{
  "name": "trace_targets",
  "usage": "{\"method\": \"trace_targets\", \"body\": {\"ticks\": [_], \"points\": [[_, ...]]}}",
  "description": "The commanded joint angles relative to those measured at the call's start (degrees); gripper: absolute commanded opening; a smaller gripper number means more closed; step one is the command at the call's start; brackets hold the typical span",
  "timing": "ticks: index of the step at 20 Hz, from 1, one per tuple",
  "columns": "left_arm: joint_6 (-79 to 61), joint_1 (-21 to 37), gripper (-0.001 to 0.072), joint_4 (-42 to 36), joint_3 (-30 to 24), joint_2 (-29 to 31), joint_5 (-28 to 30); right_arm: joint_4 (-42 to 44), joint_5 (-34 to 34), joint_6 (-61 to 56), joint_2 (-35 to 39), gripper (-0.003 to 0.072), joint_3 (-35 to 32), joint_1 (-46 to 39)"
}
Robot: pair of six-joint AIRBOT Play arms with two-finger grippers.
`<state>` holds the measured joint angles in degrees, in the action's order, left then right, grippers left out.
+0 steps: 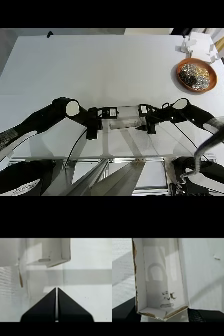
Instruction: Fold the box and place the chain.
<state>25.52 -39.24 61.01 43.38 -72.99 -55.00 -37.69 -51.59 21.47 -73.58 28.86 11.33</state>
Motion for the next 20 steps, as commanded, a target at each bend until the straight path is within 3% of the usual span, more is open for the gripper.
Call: {"method": "trace_targets", "body": {"ticks": [1, 2, 4, 14, 17, 20], "points": [[-6.62, 0.04, 0.0248, 1.62, -0.63, -1.79, 2.43, 0.02, -0.04, -0.02, 0.02, 0.0292, 0.07, 0.02], [-7.54, 0.04, 0.0370, 1.60, -0.63, -2.01, 4.04, 0.02, -0.07, -0.02, 0.02, 0.0292, 0.07, 0.02], [-7.56, 0.07, 0.0424, 1.51, -0.61, -2.03, 7.10, 0.02, -0.04, -0.02, 0.02, 0.0292, 0.07, 0.02], [-7.56, 1.11, 0.0417, -0.07, -0.61, -1.46, 10.54, 0.02, -0.04, -0.02, 0.02, 0.0292, 0.07, 0.02], [-9.33, 0.04, 0.0275, -2.34, -0.61, -1.46, 9.84, 0.02, -0.04, -0.02, 0.02, 0.0292, 0.07, 0.02], [-14.12, -0.92, 0.0276, -5.27, -0.63, -1.46, 8.28, 0.02, -0.04, -0.02, 0.02, 0.0292, 0.07, 0.02]]}}
